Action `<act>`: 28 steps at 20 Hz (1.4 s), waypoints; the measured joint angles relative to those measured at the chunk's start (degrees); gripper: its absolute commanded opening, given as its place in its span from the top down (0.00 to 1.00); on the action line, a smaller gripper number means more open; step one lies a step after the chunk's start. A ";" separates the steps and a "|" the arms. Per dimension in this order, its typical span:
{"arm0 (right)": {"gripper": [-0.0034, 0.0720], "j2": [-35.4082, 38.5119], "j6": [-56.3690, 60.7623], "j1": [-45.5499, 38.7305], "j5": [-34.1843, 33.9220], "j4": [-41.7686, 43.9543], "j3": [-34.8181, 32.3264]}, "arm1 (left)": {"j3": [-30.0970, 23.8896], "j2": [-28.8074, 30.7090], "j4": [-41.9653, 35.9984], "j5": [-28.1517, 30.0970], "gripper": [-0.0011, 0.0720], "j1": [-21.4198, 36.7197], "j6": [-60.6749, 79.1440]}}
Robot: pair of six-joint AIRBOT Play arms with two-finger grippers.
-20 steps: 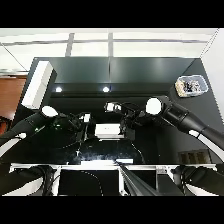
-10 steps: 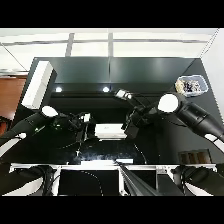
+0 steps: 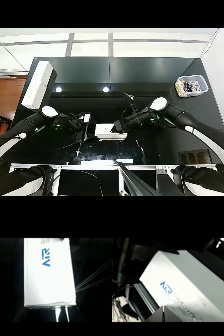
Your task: Fold the box and place the chain.
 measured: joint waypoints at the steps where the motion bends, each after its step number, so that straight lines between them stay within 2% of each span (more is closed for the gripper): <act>1: 0.95 -0.79 0.33 0.00 -0.22 0.35 -0.11 | 0.00 0.00 0.00 0.00 0.32 0.00 0.02; 12: 0.95 -2.01 1.70 -1.03 -2.49 -1.14 0.31 | 0.00 0.00 -0.02 0.02 0.32 0.02 -0.17; 13: 0.95 -1.16 1.68 -1.90 -1.64 -1.84 0.68 | 0.00 0.00 -0.02 0.02 0.28 0.02 -0.17; 14: 0.95 0.39 1.68 -3.23 0.57 -1.77 1.07 | 0.00 0.11 0.02 0.02 0.04 0.02 -0.17; 15: 0.95 2.36 1.55 -4.76 2.56 -1.62 1.38 | 0.00 0.35 0.20 -0.02 0.00 0.09 -0.17; 18: 0.95 10.27 3.04 -11.28 7.26 -6.10 1.81 | 0.15 2.19 0.52 -0.15 0.00 0.46 -2.19; 22: 0.95 20.13 7.19 -21.22 11.65 -15.37 1.97 | 0.31 7.26 5.03 -2.56 0.00 1.60 -11.04; 25: 0.95 23.69 8.79 -27.06 13.40 -18.99 1.97 | 1.31 10.62 6.32 -4.59 0.01 0.76 -17.46; 28: 0.94 25.00 9.46 -29.79 13.94 -20.65 1.95 | 4.52 10.82 6.78 -4.24 0.01 -3.26 -22.62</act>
